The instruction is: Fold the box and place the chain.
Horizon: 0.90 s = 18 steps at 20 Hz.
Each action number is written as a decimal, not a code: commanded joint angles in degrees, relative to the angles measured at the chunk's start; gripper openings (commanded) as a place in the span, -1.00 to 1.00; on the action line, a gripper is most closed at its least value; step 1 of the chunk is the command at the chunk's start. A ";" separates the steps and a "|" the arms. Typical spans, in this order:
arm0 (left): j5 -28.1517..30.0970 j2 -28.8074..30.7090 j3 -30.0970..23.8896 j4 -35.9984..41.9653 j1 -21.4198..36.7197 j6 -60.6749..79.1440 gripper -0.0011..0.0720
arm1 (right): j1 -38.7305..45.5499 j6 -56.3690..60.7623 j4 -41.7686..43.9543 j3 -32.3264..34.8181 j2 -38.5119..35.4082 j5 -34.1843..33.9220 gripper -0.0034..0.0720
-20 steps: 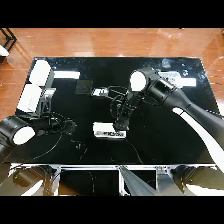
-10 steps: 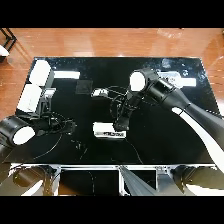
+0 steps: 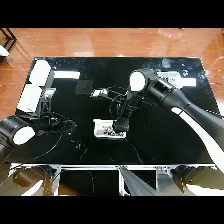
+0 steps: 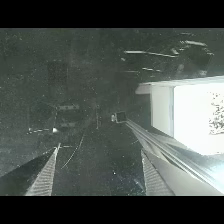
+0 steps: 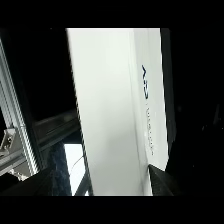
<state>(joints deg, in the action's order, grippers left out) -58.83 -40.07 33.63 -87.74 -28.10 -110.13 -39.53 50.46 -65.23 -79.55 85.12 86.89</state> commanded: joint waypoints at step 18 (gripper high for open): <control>0.00 0.07 -0.02 0.00 0.02 0.02 0.76 | -1.01 3.72 0.44 -0.07 1.73 -2.56 0.94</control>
<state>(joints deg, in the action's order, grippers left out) -58.85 -40.05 33.63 -87.74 -28.10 -110.13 -40.42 53.84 -64.71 -79.57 86.50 85.17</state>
